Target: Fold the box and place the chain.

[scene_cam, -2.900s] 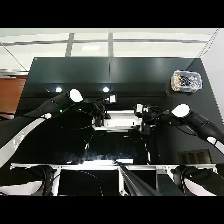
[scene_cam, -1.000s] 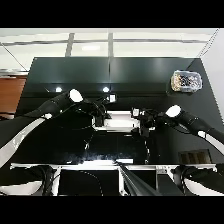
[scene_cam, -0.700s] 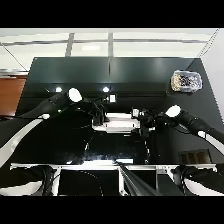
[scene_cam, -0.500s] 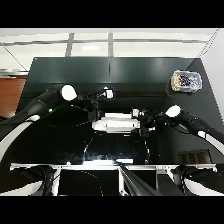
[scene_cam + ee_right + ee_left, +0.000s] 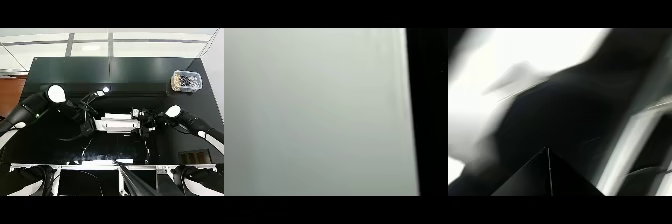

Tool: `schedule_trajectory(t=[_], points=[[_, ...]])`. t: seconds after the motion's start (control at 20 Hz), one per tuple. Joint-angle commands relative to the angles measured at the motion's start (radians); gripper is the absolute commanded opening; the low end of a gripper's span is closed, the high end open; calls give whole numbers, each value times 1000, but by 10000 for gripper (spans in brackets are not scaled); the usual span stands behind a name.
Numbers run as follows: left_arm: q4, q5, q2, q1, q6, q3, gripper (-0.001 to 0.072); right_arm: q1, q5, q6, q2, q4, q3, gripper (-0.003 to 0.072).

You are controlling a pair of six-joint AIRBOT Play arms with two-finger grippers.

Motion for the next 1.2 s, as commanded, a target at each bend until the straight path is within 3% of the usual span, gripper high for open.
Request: schedule_trajectory(t=[0.0, 0.15, 0.2, 0.35, 0.6, 0.85, 1.0, 1.15], points=[[-421, 258, -2, -3, 131, -92, 27, 0, 0, 0, -1, 0, 0, 415], [-487, 703, -26, -20, 132, -116, 28, 0, -1, 1, -1, 2, 0, 415], [-520, 753, -47, -27, 147, -104, 28, 0, -1, 1, -1, 2, 0, 415], [-422, 692, -138, -29, 209, -44, 27, 0, -1, 1, -1, 2, 0, 415], [-221, 642, -219, -31, 88, 25, 26, 0, -1, 1, -1, 2, 0, 415], [-10, 431, -271, -48, -68, 49, 26, 0, -2, 1, -1, 2, 0, 415], [26, 518, -270, -73, -67, 50, 26, 0, -3, 3, -1, 3, 0, 415], [113, 514, -237, -66, -92, 81, 26, 0, -4, 4, -1, 3, 0, 415]])
